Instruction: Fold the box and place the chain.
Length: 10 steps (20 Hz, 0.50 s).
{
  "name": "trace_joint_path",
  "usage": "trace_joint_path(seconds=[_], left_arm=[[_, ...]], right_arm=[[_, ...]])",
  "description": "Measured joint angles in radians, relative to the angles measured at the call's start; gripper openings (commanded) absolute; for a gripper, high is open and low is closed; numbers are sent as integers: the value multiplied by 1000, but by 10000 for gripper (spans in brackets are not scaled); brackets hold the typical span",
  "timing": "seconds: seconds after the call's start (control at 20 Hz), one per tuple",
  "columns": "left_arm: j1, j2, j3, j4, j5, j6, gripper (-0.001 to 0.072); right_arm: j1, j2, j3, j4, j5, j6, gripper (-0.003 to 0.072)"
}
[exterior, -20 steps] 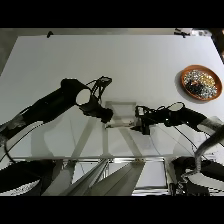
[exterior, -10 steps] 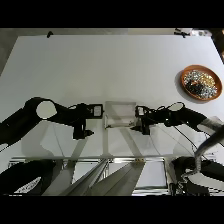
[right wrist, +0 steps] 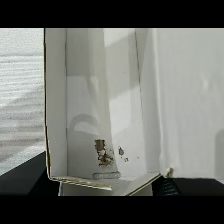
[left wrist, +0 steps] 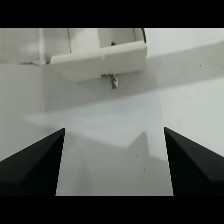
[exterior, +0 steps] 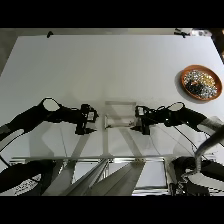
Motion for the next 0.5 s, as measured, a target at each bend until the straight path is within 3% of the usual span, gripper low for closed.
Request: trace_joint_path(seconds=[0.5], left_arm=[[-51, -105, 27, -215, 13, 108, 715]], right_arm=[[0, 0, 0, 0, 0, 0, 477]])
